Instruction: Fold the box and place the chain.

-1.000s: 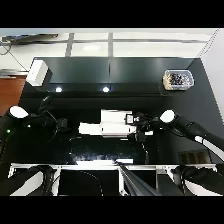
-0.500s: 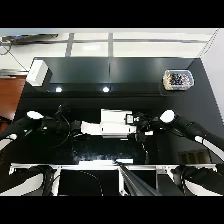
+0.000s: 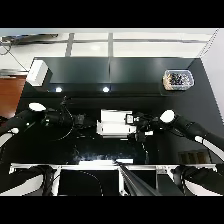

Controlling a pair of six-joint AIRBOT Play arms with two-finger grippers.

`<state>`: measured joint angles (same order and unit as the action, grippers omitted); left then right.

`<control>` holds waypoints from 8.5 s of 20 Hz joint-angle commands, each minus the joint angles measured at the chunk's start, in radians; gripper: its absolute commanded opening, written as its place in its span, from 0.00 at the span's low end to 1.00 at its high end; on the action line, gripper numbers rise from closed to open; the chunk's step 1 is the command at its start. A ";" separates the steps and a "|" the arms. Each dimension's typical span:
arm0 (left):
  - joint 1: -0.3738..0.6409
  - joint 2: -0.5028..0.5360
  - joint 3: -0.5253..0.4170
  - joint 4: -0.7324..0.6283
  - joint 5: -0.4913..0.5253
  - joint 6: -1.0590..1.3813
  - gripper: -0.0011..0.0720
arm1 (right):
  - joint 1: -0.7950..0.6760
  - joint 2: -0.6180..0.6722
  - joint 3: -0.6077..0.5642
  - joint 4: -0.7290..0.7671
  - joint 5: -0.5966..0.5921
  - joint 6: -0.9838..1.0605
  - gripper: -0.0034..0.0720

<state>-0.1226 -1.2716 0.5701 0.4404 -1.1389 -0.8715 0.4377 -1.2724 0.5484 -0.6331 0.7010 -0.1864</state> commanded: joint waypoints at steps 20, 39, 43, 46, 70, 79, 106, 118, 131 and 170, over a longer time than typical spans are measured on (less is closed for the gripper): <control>-0.615 -0.029 0.332 1.049 0.202 -1.222 0.94 | 0.001 0.000 0.000 0.004 -0.018 0.016 0.69; -0.698 -0.175 0.455 1.101 0.059 -1.441 0.59 | 0.001 0.000 0.000 0.004 -0.021 0.019 0.69; -0.698 -0.192 0.455 1.065 0.086 -1.439 0.57 | 0.001 0.000 0.000 0.004 -0.021 0.019 0.69; -0.698 -0.193 0.455 1.065 0.093 -1.440 0.56 | 0.001 0.000 0.000 0.004 -0.022 0.019 0.69; -0.698 -0.220 0.498 1.040 0.079 -1.437 0.75 | 0.001 0.000 0.000 0.005 -0.026 0.023 0.69; -0.698 -0.225 0.498 1.035 0.080 -1.425 0.05 | 0.001 0.000 0.000 0.005 -0.026 0.023 0.69; -0.698 -0.221 0.497 1.084 0.011 -1.426 0.05 | 0.021 0.126 0.000 -0.068 0.058 0.128 0.56; -0.698 -0.221 0.497 1.084 0.011 -1.426 0.05 | 0.064 0.082 0.000 0.119 0.013 0.187 0.22; -0.698 -0.224 0.497 1.083 0.011 -1.426 0.05 | 0.069 0.074 0.000 0.100 -0.014 0.187 0.43; -0.698 -0.224 0.497 1.084 0.011 -1.426 0.05 | -0.286 -0.014 0.044 0.169 0.411 1.229 0.85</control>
<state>-0.8207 -1.4948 1.0676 1.5242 -1.1290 -2.2982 0.1410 -1.2869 0.5697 -0.4953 1.0740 1.1057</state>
